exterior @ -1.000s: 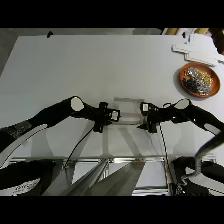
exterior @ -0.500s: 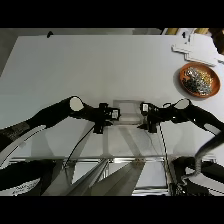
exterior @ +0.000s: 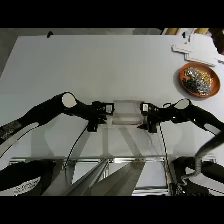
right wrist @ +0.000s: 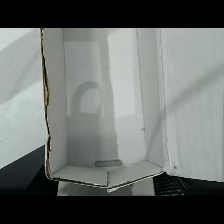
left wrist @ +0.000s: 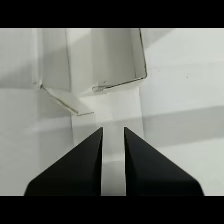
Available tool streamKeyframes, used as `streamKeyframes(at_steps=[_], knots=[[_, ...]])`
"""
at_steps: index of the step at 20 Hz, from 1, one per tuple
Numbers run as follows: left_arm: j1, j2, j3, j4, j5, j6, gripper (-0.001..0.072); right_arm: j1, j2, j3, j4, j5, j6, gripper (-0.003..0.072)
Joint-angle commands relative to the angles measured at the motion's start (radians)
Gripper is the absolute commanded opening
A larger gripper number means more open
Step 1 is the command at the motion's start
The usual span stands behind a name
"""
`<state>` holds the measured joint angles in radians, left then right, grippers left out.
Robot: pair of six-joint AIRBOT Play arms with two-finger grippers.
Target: Fold the box and place the chain.
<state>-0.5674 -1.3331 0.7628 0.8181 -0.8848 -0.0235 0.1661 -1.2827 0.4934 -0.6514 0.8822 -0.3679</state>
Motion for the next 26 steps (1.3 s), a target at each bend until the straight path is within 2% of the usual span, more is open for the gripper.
streamKeyframes(at_steps=[1,2,4,14,16,26], knots=[[0.019,-0.003,0.0,-0.017,0.042,-0.001,0.0215,0.001,0.001,0.0,0.0,0.0,0.0,0.0407],[0.016,-0.01,0.0,-0.045,0.077,-0.001,0.0295,0.001,0.001,0.0,0.0,0.0,0.0,0.0407],[-0.002,-0.031,0.001,-0.072,0.117,0.0,0.0293,0.001,0.001,0.0,0.0,0.0,0.0,0.0407],[-0.058,-0.086,0.045,-0.08,0.112,0.001,0.0263,0.001,0.001,0.0,0.0,0.0,0.0,0.0407],[-0.071,-0.089,0.045,-0.084,0.11,0.0,0.0186,0.001,0.001,0.0,0.0,0.0,0.0,0.0407],[-0.095,-0.117,0.046,-0.134,0.135,0.132,0.0203,0.001,0.001,0.0,0.0,0.0,0.0,0.0407]])
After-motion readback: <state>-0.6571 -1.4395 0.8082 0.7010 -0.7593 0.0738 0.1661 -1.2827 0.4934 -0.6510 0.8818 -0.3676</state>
